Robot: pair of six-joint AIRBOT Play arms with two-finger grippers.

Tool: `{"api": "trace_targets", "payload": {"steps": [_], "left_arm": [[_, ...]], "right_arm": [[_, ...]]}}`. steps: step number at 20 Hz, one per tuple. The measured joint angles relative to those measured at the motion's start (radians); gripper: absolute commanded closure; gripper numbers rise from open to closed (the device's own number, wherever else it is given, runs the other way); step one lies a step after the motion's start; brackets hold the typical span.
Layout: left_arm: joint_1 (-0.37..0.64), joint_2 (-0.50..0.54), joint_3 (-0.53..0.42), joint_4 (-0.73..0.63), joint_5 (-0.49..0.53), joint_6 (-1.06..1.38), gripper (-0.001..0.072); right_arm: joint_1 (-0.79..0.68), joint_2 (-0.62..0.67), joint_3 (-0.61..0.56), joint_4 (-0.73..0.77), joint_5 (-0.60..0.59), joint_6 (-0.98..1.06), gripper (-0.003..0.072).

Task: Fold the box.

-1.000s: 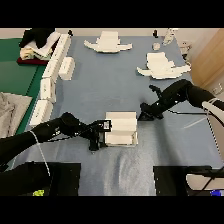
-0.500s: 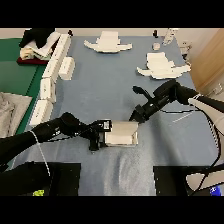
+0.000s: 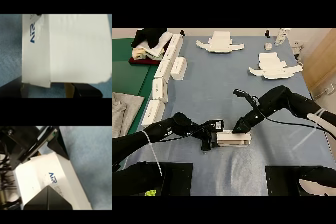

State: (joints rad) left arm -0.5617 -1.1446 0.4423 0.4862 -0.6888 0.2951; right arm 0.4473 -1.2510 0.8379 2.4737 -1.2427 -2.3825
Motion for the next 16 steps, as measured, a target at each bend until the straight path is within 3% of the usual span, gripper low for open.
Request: {"api": "trace_targets", "payload": {"steps": [8,9,11,13,14,15,16], "left_arm": [[0.000,0.000,0.000,0.000,0.000,0.000,0.0203],[0.000,0.000,0.000,0.000,0.000,0.000,0.0203],[0.000,0.000,0.000,0.000,0.000,0.000,0.0203],[0.000,0.000,0.000,0.000,0.000,0.000,0.0203],[0.000,0.000,0.000,0.000,0.000,0.000,0.0203],[0.000,0.000,0.000,0.000,0.000,0.000,0.0203],[0.000,0.000,0.000,0.000,0.000,0.000,0.0203]], "right_arm": [[0.158,0.284,-0.235,-0.032,0.370,-0.244,0.0677],[0.178,0.315,-0.265,-0.036,0.412,-0.275,0.0638],[0.209,0.367,-0.310,-0.047,0.484,-0.323,0.0486],[0.227,0.396,-0.334,-0.061,0.521,-0.359,0.0427],[0.232,0.405,-0.341,-0.064,0.532,-0.379,0.0276],[0.237,0.411,-0.346,-0.070,0.537,-0.403,0.0199],[0.239,0.415,-0.350,-0.073,0.545,-0.429,0.0199]]}}
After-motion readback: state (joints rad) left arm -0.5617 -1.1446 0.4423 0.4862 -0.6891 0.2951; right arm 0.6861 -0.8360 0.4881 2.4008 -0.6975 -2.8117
